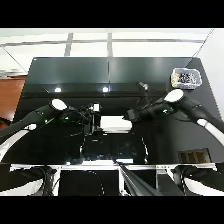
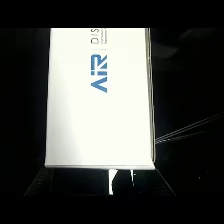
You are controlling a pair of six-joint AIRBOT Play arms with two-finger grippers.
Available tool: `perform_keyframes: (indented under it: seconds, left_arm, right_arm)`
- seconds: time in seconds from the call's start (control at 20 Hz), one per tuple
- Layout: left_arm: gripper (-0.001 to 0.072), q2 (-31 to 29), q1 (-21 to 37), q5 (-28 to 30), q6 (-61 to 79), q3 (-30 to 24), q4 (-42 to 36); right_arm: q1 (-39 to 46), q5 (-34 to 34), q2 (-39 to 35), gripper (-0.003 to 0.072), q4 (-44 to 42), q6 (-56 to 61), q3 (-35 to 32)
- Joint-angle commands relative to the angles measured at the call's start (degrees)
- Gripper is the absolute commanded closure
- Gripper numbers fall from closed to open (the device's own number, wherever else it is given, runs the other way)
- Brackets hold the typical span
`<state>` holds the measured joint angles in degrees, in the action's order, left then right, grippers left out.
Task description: Fold the box and place the chain.
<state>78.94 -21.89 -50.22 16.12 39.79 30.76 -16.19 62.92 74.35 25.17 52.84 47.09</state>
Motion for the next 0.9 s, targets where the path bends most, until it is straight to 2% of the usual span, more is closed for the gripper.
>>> perform_keyframes:
  seconds: [0.0,0.05,0.2,0.35,0.45,0.65,0.85]
  left_arm:
    - [0.0208,-0.1,0.0,-0.7,-0.2,0.3,0.3]
    - [-0.0011,-0.4,0.2,-2.5,-2.3,1.0,1.9]
    - [-0.0011,-3.6,1.7,-5.7,-10.2,3.1,11.0]
    - [-0.0009,-7.8,1.8,-8.2,-15.3,5.7,10.6]
    - [-0.0006,-8.1,-0.7,-8.4,-20.2,9.0,10.5]
    - [-0.0006,-2.7,-8.2,-4.3,-25.4,15.2,10.6]
    - [-0.0005,3.7,-10.1,-4.2,-33.0,18.4,10.6]
  right_arm:
    - [8.6,14.5,-6.2,0.0671,0.0,-1.5,2.5]
    - [11.8,17.0,-8.3,0.0671,1.8,-1.2,2.5]
    - [20.5,23.5,-14.7,0.0671,10.5,1.7,2.5]
    - [26.4,23.7,-18.8,0.0671,14.3,2.9,2.5]
    - [27.9,22.6,-19.2,0.0671,14.1,2.9,2.5]
    - [27.9,17.8,-19.2,0.0671,13.7,3.7,1.8]
    - [27.9,17.8,-19.2,0.067,13.7,3.8,1.8]
